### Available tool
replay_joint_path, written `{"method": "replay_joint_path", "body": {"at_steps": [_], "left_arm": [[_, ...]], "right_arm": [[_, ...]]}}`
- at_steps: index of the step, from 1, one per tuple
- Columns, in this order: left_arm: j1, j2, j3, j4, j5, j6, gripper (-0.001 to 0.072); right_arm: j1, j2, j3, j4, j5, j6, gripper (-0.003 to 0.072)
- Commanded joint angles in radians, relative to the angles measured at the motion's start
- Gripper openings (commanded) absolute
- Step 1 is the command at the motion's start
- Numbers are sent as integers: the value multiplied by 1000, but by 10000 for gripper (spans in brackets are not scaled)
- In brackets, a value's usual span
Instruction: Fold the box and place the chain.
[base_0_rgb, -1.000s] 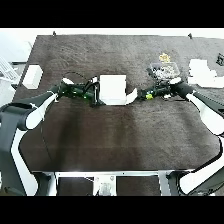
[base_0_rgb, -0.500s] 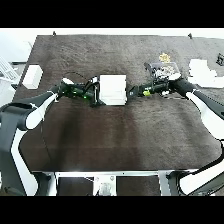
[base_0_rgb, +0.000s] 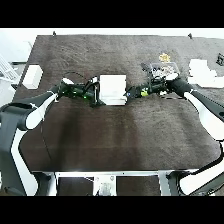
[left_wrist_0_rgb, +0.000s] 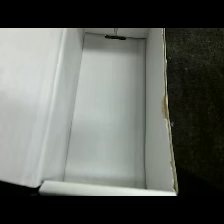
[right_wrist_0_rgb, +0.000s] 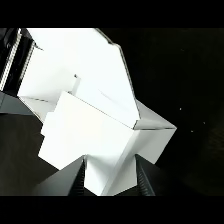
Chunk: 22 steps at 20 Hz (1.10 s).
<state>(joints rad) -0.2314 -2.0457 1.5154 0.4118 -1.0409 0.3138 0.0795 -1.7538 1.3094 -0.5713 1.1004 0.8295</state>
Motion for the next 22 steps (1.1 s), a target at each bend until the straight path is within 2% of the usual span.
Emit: {"method": "replay_joint_path", "body": {"at_steps": [1, 7, 22], "left_arm": [[0, 1, 0, 0, 0, 0, 416], [0, 1, 0, 0, -8, 0, 416], [0, 1, 0, 0, -8, 0, 416]], "right_arm": [[18, 0, 24, -77, 0, 76, 394], [64, 0, 107, -185, 0, 200, 394], [181, -1, 180, -539, -35, 497, 395]]}}
